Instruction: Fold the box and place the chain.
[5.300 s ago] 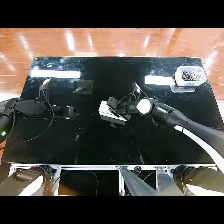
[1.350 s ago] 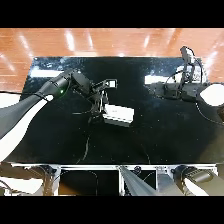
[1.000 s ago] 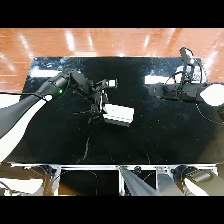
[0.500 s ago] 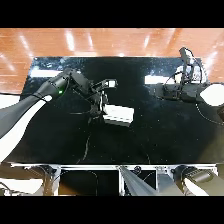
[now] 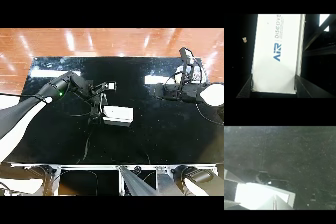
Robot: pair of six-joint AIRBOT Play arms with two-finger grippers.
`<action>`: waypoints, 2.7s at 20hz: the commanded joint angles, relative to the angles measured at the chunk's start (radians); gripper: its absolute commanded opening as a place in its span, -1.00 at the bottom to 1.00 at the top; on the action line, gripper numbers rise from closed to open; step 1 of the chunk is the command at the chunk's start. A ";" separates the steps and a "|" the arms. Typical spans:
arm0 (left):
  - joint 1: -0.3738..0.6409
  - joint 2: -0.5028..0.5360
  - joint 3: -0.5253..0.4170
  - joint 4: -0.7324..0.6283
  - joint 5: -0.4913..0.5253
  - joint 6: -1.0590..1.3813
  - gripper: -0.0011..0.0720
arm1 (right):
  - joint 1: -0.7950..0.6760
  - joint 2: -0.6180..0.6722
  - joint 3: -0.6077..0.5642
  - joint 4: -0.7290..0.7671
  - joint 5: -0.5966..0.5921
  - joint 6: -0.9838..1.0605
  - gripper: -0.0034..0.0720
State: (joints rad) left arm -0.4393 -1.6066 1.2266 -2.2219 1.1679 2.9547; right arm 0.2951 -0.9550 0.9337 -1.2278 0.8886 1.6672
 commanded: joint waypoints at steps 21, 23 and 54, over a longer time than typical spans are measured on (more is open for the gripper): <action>-0.042 0.011 0.003 0.117 -0.025 -0.182 -0.90 | 0.000 0.000 0.001 0.000 0.006 0.000 -0.81; -0.035 0.039 0.003 0.120 -0.029 -0.184 -0.90 | 0.000 0.000 0.001 0.000 0.006 0.000 -0.81; 0.798 -0.143 0.264 0.117 -0.742 -0.686 -0.90 | 0.000 0.000 0.001 0.000 -0.044 0.000 -0.81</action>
State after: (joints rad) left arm 0.3416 -1.6592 1.4155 -2.1067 0.3653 2.3531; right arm 0.2951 -0.9550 0.9337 -1.2270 0.8490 1.6672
